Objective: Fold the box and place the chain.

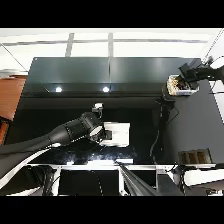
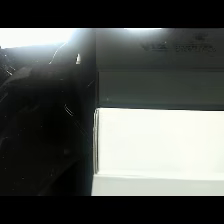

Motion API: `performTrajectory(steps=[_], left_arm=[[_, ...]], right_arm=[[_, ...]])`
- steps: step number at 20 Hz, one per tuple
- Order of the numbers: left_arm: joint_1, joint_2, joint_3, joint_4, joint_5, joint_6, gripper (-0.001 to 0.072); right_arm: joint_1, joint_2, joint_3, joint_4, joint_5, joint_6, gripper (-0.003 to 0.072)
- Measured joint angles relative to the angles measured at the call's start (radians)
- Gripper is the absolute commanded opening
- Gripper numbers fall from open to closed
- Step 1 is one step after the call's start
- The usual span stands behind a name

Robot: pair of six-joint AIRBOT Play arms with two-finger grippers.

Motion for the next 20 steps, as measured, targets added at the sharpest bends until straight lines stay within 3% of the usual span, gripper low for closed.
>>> performTrajectory(steps=[8, 14, 20], left_arm=[[0.0, 0.0, 0.0, 0.002, 0.0, 0.0, 0.0031], [0.012, 0.004, 0.0, 0.006, 0.003, -0.005, 0.0031], [0.018, 0.006, 0.0, 0.013, 0.004, -0.008, 0.0031]], right_arm=[[-0.029, 0.322, 0.0, 0.03, 0.057, -0.352, 0.0023], [-0.018, 0.586, 0.0, 0.057, 0.142, -0.48, 0.0023], [0.055, 0.756, 0.0, 0.069, 0.322, -0.523, 0.0023]])
